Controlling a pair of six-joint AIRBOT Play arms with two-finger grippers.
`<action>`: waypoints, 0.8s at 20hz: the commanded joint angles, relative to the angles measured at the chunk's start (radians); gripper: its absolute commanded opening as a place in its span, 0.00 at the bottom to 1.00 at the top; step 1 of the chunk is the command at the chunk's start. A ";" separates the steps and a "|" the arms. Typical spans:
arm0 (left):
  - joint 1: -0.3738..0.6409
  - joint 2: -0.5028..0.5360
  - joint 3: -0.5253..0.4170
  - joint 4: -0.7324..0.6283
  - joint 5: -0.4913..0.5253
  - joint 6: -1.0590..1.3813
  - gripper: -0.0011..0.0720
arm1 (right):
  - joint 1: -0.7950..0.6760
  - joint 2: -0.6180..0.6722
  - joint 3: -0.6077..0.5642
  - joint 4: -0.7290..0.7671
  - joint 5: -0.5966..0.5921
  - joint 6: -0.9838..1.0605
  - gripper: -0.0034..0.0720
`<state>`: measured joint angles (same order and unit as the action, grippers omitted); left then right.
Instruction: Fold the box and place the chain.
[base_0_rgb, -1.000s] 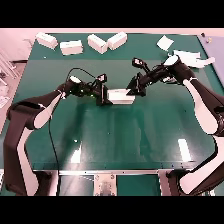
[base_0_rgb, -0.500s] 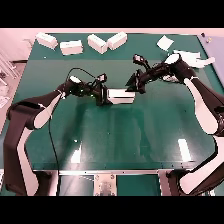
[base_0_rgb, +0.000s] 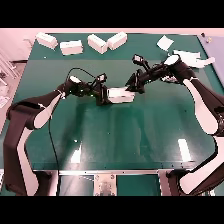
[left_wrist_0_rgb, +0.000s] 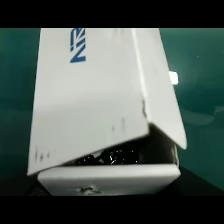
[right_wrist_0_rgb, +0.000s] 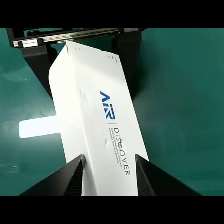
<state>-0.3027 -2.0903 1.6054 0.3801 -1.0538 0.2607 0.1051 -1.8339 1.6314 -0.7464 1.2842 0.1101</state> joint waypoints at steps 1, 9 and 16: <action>-0.001 0.000 0.000 0.001 -0.002 0.002 0.78 | 0.001 0.000 -0.002 -0.003 -0.018 -0.013 0.52; -0.001 0.000 0.000 0.001 -0.002 0.002 0.78 | 0.014 0.003 -0.002 0.005 -0.010 -0.018 0.46; -0.001 0.000 0.000 0.001 -0.002 0.002 0.78 | 0.019 0.019 -0.006 0.005 -0.013 -0.037 0.46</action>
<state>-0.3031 -2.0903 1.6054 0.3820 -1.0584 0.2642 0.1207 -1.8179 1.6287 -0.7403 1.2678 0.0784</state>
